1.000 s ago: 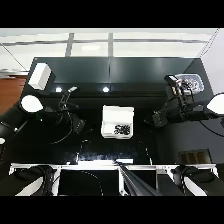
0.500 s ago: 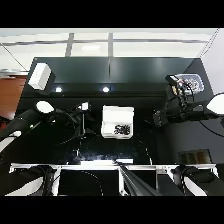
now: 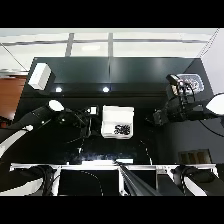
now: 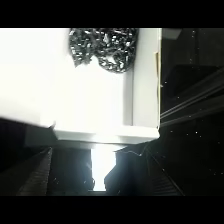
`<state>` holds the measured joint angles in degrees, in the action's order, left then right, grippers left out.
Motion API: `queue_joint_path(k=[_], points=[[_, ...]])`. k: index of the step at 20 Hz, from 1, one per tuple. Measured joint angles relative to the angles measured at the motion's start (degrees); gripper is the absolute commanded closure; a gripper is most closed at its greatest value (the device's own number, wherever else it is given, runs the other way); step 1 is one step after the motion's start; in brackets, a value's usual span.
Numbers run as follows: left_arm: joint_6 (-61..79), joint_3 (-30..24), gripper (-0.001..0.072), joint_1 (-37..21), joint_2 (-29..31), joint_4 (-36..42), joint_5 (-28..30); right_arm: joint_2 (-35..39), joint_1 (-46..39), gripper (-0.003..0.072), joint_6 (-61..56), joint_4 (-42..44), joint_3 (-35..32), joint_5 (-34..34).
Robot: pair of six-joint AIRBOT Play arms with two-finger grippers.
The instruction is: Fold the box and place the chain.
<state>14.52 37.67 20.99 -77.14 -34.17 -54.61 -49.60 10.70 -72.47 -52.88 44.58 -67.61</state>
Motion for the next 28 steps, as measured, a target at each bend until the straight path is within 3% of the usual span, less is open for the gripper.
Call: queue_joint_path(k=[25,27,28], points=[[-1.4,1.2,0.0005,4.9,-1.8,2.1,4.3,0.0,0.0,0.0223,0.0,-0.1,0.0,-0.7],[-1.4,1.3,0.0039,5.3,-1.9,2.0,4.5,0.0,0.0,0.0223,0.0,-0.1,0.0,-0.7],[-1.4,1.3,0.0157,5.4,-1.9,2.0,4.6,0.0,0.0,0.0223,0.0,-0.2,0.0,-0.7]])
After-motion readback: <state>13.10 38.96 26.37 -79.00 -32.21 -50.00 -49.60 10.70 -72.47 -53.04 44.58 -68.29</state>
